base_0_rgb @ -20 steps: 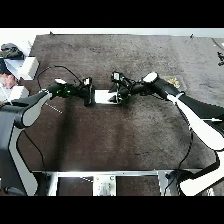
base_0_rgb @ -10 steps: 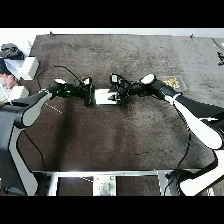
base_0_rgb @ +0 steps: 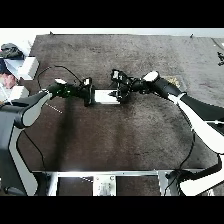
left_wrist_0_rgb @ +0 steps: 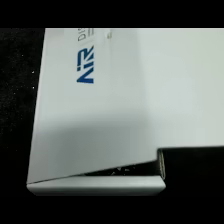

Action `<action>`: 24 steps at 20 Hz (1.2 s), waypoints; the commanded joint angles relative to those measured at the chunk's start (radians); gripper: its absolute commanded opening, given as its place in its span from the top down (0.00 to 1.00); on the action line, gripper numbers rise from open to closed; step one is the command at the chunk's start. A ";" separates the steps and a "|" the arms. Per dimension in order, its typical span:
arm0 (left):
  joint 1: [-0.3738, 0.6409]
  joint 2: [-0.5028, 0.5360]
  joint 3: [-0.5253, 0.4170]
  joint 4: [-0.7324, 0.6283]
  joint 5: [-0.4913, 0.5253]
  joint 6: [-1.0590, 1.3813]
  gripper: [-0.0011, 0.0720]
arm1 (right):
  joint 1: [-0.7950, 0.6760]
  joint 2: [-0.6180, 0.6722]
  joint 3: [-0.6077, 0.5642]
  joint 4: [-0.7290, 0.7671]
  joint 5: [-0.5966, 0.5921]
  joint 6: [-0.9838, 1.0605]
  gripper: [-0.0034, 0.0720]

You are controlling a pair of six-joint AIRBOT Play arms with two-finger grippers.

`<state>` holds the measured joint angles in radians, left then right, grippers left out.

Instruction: Fold the box and place the chain.

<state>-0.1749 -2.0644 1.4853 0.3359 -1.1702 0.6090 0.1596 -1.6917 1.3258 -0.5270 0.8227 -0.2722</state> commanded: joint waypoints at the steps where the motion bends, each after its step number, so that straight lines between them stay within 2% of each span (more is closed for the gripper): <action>1: 0.000 0.000 0.000 -0.001 0.002 -0.002 0.75 | -0.004 0.039 -0.031 0.016 0.032 0.047 0.51; 5: 0.000 0.000 0.000 -0.001 0.002 -0.002 0.75 | -0.004 0.063 -0.132 0.040 -0.029 -0.024 0.51; 8: 0.000 0.000 0.000 -0.001 0.003 -0.002 0.75 | -0.003 0.053 -0.140 0.102 -0.037 -0.091 0.51; 13: 0.000 0.000 0.000 -0.001 0.003 -0.002 0.75 | -0.003 0.026 -0.140 0.111 -0.037 -0.137 0.50; 14: 0.000 0.000 0.000 -0.001 0.003 -0.002 0.75 | -0.003 0.018 -0.140 0.113 -0.037 -0.140 0.35; 17: 0.000 0.000 0.000 -0.001 0.003 -0.002 0.75 | -0.003 -0.002 -0.140 0.156 -0.041 -0.213 0.34; 22: 0.000 0.000 0.000 -0.001 0.003 -0.002 0.75 | -0.001 -0.005 -0.140 0.203 -0.153 -0.320 0.34; 24: 0.000 0.000 0.000 -0.001 0.003 -0.002 0.75 | -0.001 -0.005 -0.135 0.203 -0.158 -0.338 0.34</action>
<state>-0.1749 -2.0644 1.4853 0.3328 -1.1637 0.6060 0.1593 -1.6947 1.1877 -0.3370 0.7097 -0.5564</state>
